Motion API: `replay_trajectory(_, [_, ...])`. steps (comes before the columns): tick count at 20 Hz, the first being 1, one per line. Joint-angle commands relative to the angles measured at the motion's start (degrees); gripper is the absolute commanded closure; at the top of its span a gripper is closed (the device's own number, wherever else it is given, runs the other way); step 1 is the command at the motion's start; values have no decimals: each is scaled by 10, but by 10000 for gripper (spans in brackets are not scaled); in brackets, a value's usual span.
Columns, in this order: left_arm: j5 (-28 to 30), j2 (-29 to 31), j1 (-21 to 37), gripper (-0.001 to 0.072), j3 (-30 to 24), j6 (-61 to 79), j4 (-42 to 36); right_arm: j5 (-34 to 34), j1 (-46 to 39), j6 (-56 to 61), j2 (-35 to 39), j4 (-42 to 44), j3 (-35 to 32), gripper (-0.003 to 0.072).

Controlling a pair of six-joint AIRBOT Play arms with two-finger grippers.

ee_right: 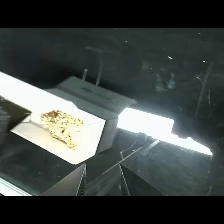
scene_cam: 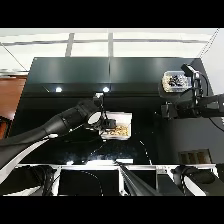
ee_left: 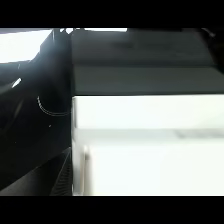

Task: Fold the box and place the chain.

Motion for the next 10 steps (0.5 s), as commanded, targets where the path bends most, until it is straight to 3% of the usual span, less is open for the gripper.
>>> replay_trajectory(1, [-52,39,0,282,24,134,-1,2,-1,0,1,-13,0,422])
replay_trajectory(4, [-104,126,26,282,-5,232,45,1,-1,0,1,-13,0,422])
replay_trajectory(7, [-105,231,146,282,-91,312,37,0,-1,0,1,-13,0,422])
replay_trajectory(9, [-50,287,260,282,-162,406,-58,-5,-1,0,1,-18,0,422])
replay_trajectory(10, [-33,299,319,282,-197,533,-183,-8,-1,0,1,-20,0,422])
